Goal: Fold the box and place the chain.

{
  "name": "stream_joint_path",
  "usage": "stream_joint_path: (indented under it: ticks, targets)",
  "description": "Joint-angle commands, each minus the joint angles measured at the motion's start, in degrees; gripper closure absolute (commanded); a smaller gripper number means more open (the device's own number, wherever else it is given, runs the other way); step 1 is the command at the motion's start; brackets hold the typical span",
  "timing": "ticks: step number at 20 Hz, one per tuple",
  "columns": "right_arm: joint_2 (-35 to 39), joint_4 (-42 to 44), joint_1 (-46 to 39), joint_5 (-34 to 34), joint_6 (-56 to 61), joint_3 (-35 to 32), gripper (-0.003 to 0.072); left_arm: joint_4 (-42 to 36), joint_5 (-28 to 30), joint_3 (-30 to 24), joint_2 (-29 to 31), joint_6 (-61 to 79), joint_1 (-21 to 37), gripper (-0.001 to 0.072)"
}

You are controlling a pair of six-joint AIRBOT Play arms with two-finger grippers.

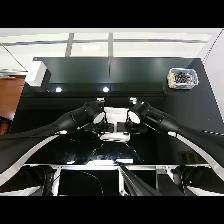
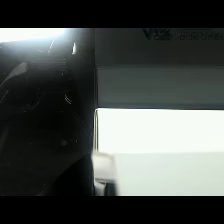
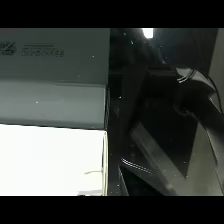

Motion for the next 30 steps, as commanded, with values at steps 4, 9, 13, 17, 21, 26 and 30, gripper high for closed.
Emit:
stream_joint_path:
  ticks: [4,9,13,17,21,26,30]
  targets:
    - [-0.31,-0.13,0.39,-0.02,0.07,0.07,0.0449,0.0,-0.02,0.0,0.0,0.02,0.0,0.068]
    - [-0.33,-0.17,0.61,-0.26,1.11,0.07,0.0559,0.0,-0.02,0.0,0.0,0.04,0.0,0.0681]
    - [-0.74,-0.48,1.51,-1.07,1.97,0.07,0.0635,0.0,0.0,0.0,0.0,0.02,0.0,0.0681]
    - [-0.81,-1.49,2.25,-1.09,1.9,0.07,0.064,0.0,0.0,0.0,0.0,0.02,0.0,0.0681]
    - [-0.79,-1.46,2.23,-1.11,1.73,0.09,0.0638,0.0,0.0,0.0,0.0,0.02,0.0,0.0681]
    - [0.15,-2.73,2.21,-0.63,1.62,0.09,0.0364,0.02,-0.04,0.0,0.0,0.02,0.0,0.0681]
    - [3.26,-3.02,1.46,0.11,-1.4,0.11,0.0364,0.0,-0.04,0.0,0.0,0.02,0.0,0.0681]
